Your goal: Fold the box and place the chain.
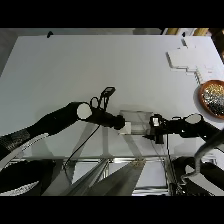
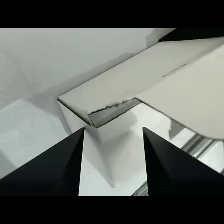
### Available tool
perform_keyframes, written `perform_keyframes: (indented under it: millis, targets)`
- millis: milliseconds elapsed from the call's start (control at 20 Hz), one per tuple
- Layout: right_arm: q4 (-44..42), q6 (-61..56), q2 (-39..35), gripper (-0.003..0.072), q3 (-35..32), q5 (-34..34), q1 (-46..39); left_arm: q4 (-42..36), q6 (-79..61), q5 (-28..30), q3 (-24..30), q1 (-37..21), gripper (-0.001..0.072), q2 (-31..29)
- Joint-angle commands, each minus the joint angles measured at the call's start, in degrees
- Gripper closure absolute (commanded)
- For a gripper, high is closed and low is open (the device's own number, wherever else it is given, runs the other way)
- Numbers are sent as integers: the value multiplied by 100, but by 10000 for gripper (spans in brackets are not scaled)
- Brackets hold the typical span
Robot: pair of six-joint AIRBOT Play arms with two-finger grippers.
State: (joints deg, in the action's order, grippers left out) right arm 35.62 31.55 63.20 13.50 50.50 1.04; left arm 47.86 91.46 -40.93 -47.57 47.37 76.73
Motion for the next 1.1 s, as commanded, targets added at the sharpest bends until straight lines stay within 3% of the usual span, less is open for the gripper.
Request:
perform_keyframes:
  millis: [0, 250, 450, 550, 750, 1050]
  targets:
    - [0, 0, -4, 346, 7, 2, 2, 597, 719, -199, -131, 96, 296, 66]
    - [-2, 0, -4, 346, 7, 2, 4, 1056, 1440, -345, -461, 319, 297, 212]
    - [0, 0, -4, 346, 7, 2, 4, 1864, 2129, -1141, -968, 492, 297, 645]
    - [0, 0, -4, 346, 7, 2, 4, 2177, 2636, -1224, -1038, 557, 298, 682]
    - [-2, 0, -4, 346, 7, 2, 4, 2339, 3093, -1397, -1276, 649, 347, 907]
    - [0, 0, -4, 346, 7, 2, 2, 2922, 4094, -3047, -2710, 811, 391, 1816]
